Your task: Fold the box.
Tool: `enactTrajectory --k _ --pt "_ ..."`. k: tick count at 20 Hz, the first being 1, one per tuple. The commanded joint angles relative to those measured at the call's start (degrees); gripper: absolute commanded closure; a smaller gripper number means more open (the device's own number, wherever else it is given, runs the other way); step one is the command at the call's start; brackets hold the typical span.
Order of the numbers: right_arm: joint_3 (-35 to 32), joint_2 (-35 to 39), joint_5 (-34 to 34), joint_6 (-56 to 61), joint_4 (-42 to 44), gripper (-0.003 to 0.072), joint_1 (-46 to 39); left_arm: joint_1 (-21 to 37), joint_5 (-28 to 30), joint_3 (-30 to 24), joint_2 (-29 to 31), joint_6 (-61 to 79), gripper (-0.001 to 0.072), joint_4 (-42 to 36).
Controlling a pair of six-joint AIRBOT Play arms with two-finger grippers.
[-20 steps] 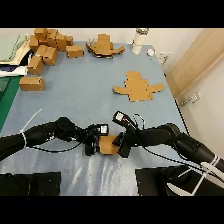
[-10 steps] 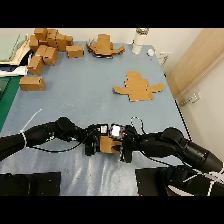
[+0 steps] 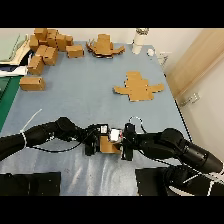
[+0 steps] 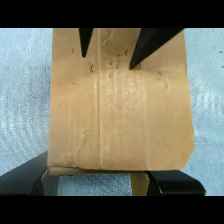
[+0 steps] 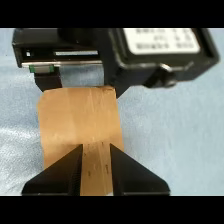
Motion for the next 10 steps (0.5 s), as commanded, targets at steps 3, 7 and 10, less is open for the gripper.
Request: enactTrajectory --k 3,7,10 --pt "-0.48 0.02 4.52 0.24 -7.19 0.0422 4.2 -0.02 0.02 0.04 -0.04 0.02 0.0238 0.02" --pt "-0.83 0.04 6.23 0.13 -7.82 0.0422 4.57 -0.02 0.02 0.04 -0.04 0.02 0.0238 0.02" --pt "-1.97 0.17 6.23 0.04 -7.72 0.0382 5.07 -0.02 0.02 0.04 -0.04 0.02 0.0238 0.02"
